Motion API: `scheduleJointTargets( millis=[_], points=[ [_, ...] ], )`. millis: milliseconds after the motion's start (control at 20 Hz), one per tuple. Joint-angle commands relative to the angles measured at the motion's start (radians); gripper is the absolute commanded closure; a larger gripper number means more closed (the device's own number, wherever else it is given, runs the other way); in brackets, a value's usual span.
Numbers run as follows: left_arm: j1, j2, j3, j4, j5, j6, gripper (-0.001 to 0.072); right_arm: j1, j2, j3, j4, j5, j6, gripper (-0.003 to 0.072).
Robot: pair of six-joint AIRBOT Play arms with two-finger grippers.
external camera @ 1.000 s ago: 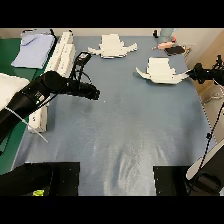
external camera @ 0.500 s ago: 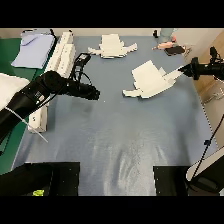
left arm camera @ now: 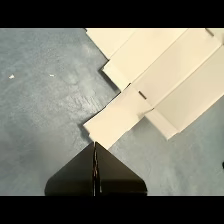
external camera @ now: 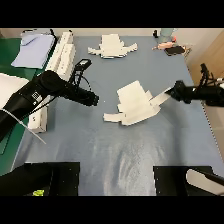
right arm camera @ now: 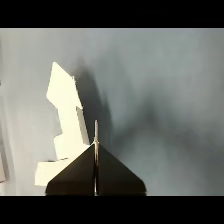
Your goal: Fold the box.
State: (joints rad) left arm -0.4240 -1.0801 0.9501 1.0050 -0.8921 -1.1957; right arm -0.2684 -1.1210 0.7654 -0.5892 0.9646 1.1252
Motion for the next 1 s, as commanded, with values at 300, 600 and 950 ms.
scheduleJointTargets(
  millis=[300, 600, 950],
  points=[
    [0.002, 0.087, -0.056, 0.006, -0.121, -0.041, 0.0694, 0.138, 0.391, -0.437, -0.078, -0.127, 0.215, 0.0608],
    [0.002, 0.087, -0.056, 0.006, -0.167, -0.051, 0.0691, 0.106, 0.268, -0.320, -0.335, 0.070, 0.280, 0.0304],
    [0.002, 0.087, -0.056, 0.000, -0.167, -0.081, 0.0298, 0.081, -0.113, 0.060, -0.421, 0.373, 0.124, 0.0327]
  ],
)
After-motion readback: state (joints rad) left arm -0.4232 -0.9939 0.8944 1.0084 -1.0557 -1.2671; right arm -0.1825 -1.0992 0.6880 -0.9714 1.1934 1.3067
